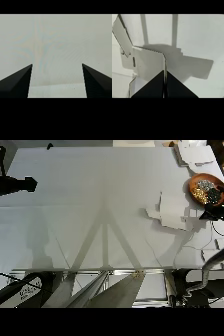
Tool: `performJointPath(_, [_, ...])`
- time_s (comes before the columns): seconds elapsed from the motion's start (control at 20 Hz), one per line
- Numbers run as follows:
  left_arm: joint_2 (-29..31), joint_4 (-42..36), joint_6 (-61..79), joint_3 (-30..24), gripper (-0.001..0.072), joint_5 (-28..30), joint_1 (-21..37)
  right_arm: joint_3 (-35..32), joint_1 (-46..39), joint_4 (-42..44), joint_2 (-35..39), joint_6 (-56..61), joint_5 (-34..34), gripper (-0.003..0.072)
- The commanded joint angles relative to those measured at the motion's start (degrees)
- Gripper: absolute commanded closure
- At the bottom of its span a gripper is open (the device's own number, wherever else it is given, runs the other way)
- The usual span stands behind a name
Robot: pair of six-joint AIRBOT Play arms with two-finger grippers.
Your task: Fold the box and place the chain.
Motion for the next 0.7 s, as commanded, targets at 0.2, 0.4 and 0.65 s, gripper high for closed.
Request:
performJointPath(0.2, [0.04,0.0,0.0,0.02,0.0009,0.02,0.07,0.0,3.39,9.84,1.88,-0.42,9.73,0.0677])
performJointPath(0.4, [0.04,0.0,0.0,0.02,0.0009,0.0,0.07,0.0,12.87,10.69,7.13,-0.37,2.71,0.0677])
performJointPath(0.65, [0.04,0.0,0.0,0.02,0.0009,0.02,0.07,0.0,26.75,15.96,15.72,0.09,-12.11,0.0677])
